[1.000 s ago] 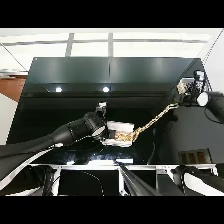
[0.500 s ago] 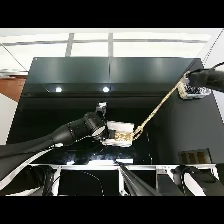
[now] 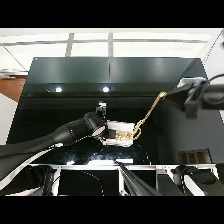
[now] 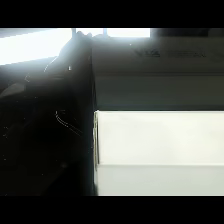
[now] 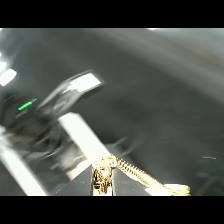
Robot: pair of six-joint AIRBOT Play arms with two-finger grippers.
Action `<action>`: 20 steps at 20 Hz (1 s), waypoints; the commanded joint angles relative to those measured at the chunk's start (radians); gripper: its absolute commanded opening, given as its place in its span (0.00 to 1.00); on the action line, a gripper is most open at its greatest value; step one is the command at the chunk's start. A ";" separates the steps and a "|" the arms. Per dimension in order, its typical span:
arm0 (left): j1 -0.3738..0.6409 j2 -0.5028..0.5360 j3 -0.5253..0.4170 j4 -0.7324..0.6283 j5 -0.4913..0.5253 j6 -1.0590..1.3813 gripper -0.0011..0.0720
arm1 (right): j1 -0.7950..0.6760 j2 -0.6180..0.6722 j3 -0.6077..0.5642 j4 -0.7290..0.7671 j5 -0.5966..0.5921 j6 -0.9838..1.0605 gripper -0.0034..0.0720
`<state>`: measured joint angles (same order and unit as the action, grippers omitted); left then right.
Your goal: Fold the box and place the chain.
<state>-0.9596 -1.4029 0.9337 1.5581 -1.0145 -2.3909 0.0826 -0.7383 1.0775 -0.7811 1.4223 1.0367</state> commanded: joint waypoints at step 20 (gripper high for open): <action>0.001 0.000 0.000 0.001 0.000 0.000 0.06 | 0.275 -0.181 -0.142 -0.046 -0.039 -0.002 0.79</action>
